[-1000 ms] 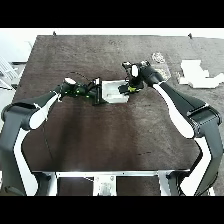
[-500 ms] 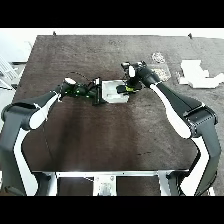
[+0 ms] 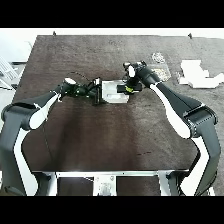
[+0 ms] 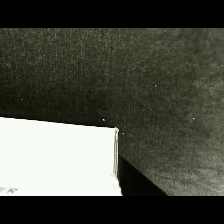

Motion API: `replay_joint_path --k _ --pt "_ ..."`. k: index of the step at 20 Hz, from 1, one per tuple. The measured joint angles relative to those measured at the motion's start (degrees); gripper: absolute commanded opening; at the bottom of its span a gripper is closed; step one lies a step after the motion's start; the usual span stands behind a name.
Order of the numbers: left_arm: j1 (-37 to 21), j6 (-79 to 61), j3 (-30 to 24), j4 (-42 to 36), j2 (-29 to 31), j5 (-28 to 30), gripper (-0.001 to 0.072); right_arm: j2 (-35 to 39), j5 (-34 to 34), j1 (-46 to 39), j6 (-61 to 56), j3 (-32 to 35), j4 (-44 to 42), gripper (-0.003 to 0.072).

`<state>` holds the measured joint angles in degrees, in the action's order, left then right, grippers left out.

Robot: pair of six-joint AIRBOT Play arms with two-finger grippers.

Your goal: Fold the box and place the chain.

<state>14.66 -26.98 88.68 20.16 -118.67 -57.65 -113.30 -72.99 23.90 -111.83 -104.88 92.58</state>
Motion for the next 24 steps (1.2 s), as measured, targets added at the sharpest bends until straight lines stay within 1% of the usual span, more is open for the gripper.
replay_joint_path --k 1,2,3,5,9,11,14,17,20,24 --pt "0.0 -0.1 0.0 0.0 0.0 0.0 0.0351 0.0 -0.5 0.0 0.1 0.0 0.0 0.0326" --pt "0.0 -0.1 0.0 0.0 0.0 0.0 0.0351 0.0 -1.2 0.0 0.1 0.0 -0.5 0.0357" --pt "0.0 -0.1 0.0 0.0 0.0 0.1 0.0351 0.0 -0.8 0.1 0.0 -0.2 -0.5 0.0366" --pt "0.0 -0.1 0.0 0.0 0.0 0.1 0.0351 0.0 -0.7 0.0 -0.1 -1.0 -0.3 0.0456" --pt "0.0 -0.1 0.0 0.0 0.0 0.1 0.0351 0.4 -2.3 0.0 0.4 -3.8 -0.2 0.0475" --pt "0.0 -0.1 0.0 0.0 0.0 0.1 0.0351 1.1 -4.5 0.0 2.0 -4.9 -0.2 0.0524" --pt "0.0 -0.1 0.0 0.0 0.0 0.1 0.0351 3.7 -7.1 0.0 5.5 -5.6 -0.2 0.0524" --pt "0.0 -0.1 0.0 0.0 0.0 0.1 0.0351 7.9 -8.2 -0.1 9.9 -5.9 -0.2 0.0525" --pt "0.0 -0.1 0.0 0.0 0.0 0.1 0.0351 12.3 -8.1 -1.4 14.9 -6.1 -0.1 0.0524" --pt "0.0 -0.1 0.0 0.0 0.0 0.1 0.0351 13.6 -3.5 -7.5 18.0 -6.0 0.6 0.0512"
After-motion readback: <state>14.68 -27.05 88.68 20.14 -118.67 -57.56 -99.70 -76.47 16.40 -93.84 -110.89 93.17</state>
